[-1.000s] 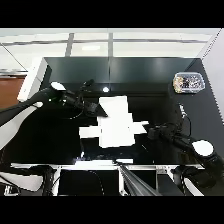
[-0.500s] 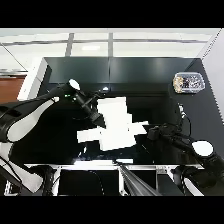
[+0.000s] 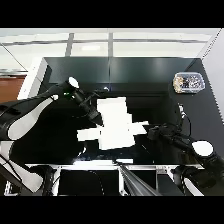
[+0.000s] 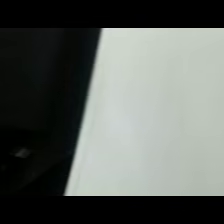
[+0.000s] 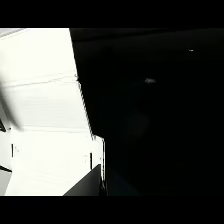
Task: Fold the box and place the chain.
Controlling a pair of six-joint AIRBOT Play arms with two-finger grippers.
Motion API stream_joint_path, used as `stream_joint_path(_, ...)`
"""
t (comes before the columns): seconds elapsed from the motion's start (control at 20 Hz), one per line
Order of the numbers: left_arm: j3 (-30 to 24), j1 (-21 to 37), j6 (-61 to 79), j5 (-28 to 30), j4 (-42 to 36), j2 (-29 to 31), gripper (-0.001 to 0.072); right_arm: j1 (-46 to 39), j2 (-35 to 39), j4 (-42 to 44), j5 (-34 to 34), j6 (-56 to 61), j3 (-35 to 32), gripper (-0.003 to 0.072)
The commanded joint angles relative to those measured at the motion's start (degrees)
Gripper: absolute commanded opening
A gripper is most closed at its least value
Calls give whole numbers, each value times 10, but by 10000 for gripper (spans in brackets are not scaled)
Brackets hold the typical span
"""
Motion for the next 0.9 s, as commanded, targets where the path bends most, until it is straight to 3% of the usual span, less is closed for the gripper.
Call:
stream_joint_path(0.0,1,1,-8,34,-22,0,294,0,1,0,6,0,0,19)
stream_joint_path(0.15,1,1,-5,45,-56,0,290,0,1,-18,16,0,0,19)
stream_joint_path(0.25,1,-1,-1,40,-57,0,248,0,1,-18,15,0,0,18)
stream_joint_path(0.3,0,0,3,39,-57,0,109,0,1,-20,14,0,0,19)
stream_joint_path(0.35,0,0,14,35,-58,0,43,0,1,-23,15,0,0,18)
stream_joint_path(0.5,1,2,14,14,-57,0,27,0,1,-23,9,0,1,42)
stream_joint_path(0.55,1,5,13,11,-56,0,26,-2,1,-24,0,0,2,242)
stream_joint_path(0.6,1,10,7,11,-56,1,25,-7,1,-26,-3,-1,9,562)
stream_joint_path(0.65,1,14,6,11,-59,2,24,-17,1,-34,0,-9,21,621)
stream_joint_path(0.85,-9,15,-22,25,-58,43,22,-74,1,-227,113,-14,141,620)
